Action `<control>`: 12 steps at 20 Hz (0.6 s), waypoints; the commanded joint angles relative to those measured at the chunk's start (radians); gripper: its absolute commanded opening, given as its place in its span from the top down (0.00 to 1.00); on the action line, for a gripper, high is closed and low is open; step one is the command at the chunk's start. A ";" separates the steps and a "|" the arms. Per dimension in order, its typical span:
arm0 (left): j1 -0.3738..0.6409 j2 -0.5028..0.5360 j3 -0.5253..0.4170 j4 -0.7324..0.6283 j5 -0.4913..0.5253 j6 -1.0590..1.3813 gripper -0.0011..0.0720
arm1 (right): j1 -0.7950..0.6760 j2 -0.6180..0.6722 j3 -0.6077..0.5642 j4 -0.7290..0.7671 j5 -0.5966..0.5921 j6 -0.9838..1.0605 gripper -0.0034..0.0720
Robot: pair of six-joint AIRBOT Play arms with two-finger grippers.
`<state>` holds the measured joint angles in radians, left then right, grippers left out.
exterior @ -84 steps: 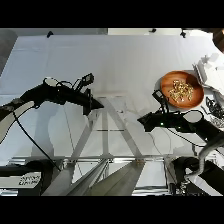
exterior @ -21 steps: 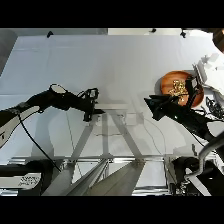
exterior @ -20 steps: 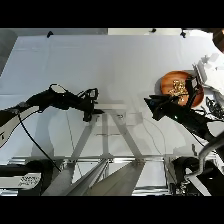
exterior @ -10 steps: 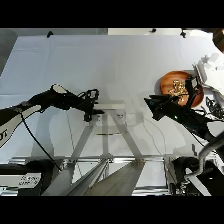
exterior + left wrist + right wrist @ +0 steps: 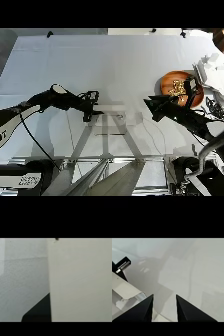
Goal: Fold the box and place the chain.
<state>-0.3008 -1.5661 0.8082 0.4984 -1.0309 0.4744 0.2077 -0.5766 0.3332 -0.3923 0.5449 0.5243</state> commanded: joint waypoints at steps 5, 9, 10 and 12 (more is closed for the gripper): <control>0.000 0.021 0.001 -0.011 -0.005 0.047 0.98 | 0.000 0.001 0.000 -0.095 0.027 -0.014 0.55; 0.000 0.021 0.001 -0.011 -0.005 0.045 0.98 | 0.001 0.001 0.000 -0.130 0.129 -0.122 0.37; 0.000 0.021 0.001 -0.011 -0.005 0.045 0.97 | 0.001 0.001 0.000 -0.130 0.168 -0.174 0.37; 0.000 0.021 0.001 -0.011 -0.005 0.045 0.97 | 0.001 0.001 0.000 -0.130 0.253 -0.276 0.32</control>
